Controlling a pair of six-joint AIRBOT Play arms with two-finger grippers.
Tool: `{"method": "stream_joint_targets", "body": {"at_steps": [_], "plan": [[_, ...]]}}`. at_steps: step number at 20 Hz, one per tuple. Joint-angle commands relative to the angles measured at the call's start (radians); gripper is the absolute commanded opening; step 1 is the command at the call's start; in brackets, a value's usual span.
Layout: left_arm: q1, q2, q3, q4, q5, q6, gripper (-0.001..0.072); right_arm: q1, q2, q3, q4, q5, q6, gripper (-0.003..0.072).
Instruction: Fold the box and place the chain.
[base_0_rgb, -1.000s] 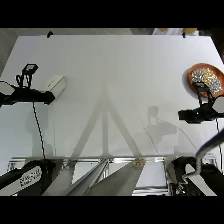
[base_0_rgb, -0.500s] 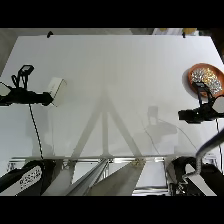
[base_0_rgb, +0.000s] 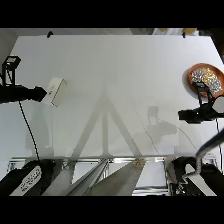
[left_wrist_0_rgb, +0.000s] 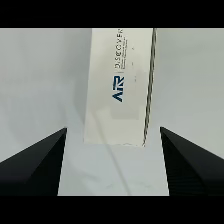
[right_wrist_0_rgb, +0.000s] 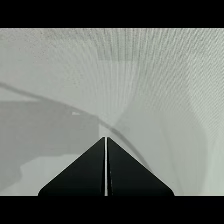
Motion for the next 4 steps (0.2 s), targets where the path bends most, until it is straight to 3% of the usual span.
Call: {"method": "stream_joint_targets", "body": {"at_steps": [1,4], "plan": [[0.001,0.014,0.0,0.0,0.003,0.0,0.0639,-0.001,0.001,-0.001,0.0,0.0,0.0,0.0018],[0.0,0.014,0.0,0.0,0.01,0.0,0.0639,-0.001,0.001,-0.001,0.001,0.0,0.0,0.0018]]}}
